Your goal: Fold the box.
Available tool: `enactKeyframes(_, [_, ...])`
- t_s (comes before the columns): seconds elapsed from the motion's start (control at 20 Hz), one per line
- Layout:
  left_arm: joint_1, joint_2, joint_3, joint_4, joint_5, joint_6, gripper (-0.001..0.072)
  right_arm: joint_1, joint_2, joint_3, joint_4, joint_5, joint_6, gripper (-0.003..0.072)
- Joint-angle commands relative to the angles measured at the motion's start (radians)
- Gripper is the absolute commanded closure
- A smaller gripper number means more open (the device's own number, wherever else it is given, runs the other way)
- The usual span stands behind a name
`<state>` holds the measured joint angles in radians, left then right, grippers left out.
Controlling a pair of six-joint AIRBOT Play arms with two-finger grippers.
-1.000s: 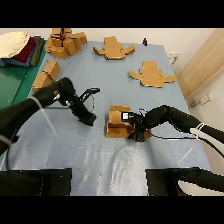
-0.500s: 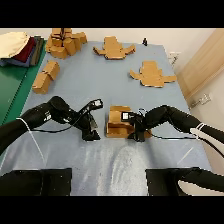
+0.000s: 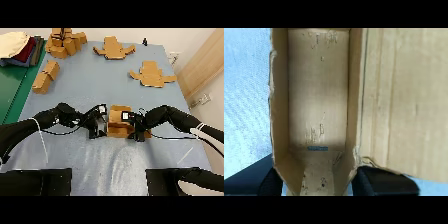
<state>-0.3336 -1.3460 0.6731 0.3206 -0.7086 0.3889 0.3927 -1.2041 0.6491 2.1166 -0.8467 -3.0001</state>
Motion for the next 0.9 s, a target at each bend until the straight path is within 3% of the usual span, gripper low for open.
enactKeyframes(0.0, [-0.009, -0.008, -0.001, 0.002, 0.022, 0.073, 0.0009, 0.0, 0.0, 0.0, 0.0, 0.0, -0.001, 0.0168])
enactKeyframes(0.85, [-0.078, -0.045, 0.045, 0.079, -0.006, 0.029, 0.0009, 0.0, 0.0, 0.0, 0.0, 0.0, -0.001, 0.0169])
